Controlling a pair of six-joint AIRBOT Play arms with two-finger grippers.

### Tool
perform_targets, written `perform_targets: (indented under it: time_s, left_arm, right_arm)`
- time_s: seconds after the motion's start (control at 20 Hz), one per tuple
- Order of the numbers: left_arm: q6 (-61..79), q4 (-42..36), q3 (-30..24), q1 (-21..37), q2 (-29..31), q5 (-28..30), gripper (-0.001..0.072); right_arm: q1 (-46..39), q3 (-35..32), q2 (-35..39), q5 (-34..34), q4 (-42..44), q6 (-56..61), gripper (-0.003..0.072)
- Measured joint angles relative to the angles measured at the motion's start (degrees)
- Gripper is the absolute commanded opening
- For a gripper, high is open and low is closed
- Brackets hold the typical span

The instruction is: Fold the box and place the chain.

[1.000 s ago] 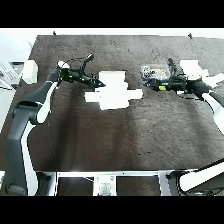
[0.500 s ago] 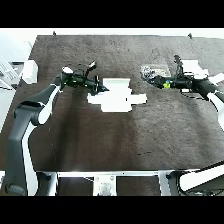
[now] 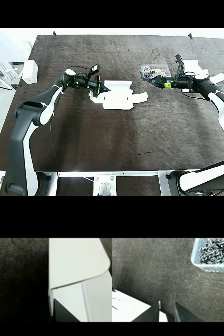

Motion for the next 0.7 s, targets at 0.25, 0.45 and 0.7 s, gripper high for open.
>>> perform_targets:
  time_s: [0.25, 0.45, 0.7]
  left_arm:
    - [1.22, 0.44, 0.02, -0.04, -0.24, -0.17, 0.0017]
    - [1.88, 0.46, 0.02, -0.07, -0.9, -0.31, 0.0019]
    - [2.1, 0.35, 0.02, -0.04, -1.2, -0.37, 0.0023]
  right_arm:
    - [0.0, 0.0, 0.87, 0.39, 0.0, -1.09, 0.0232]
    - [0.0, -0.76, 3.13, 0.55, 0.02, -3.06, 0.0232]
    - [0.0, -4.28, 7.93, 0.59, 0.04, -6.97, 0.0247]
